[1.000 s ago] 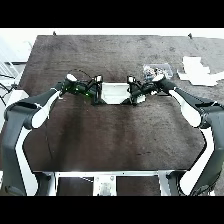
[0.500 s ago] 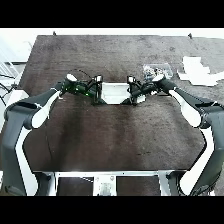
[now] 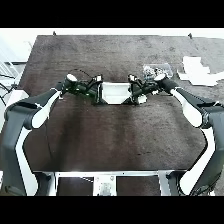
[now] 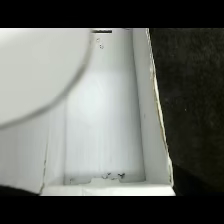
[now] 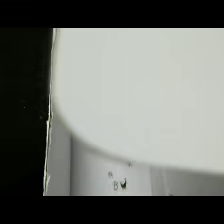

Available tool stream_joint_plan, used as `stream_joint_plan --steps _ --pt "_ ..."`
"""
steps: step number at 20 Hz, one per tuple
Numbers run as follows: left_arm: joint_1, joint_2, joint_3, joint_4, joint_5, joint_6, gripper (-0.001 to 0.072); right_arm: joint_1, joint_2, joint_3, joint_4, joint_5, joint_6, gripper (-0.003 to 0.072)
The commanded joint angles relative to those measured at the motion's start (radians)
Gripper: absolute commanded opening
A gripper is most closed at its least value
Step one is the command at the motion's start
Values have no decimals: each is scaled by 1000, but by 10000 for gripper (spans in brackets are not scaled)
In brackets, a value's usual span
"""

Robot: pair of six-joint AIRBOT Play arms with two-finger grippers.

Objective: Fold the box and place the chain.

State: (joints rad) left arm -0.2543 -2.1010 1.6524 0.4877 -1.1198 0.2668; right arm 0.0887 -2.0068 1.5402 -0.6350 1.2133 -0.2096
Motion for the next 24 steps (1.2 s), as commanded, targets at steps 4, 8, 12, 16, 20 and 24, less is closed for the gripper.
stream_joint_plan --steps 4,8,12,16,20,24 --pt "0 0 0 6 1 -5 388 -54 37 1 12 11 28 664" --pt "0 0 0 6 2 -5 389 -94 78 1 -49 12 81 664" --pt "0 0 0 6 2 -5 388 -123 143 1 -90 42 154 664" --pt "0 0 0 6 2 -5 388 -109 181 0 -37 139 188 446" --pt "0 0 0 6 2 -5 389 -68 180 -47 61 170 195 19" --pt "0 0 0 5 1 -5 388 -19 180 -68 187 16 195 19"
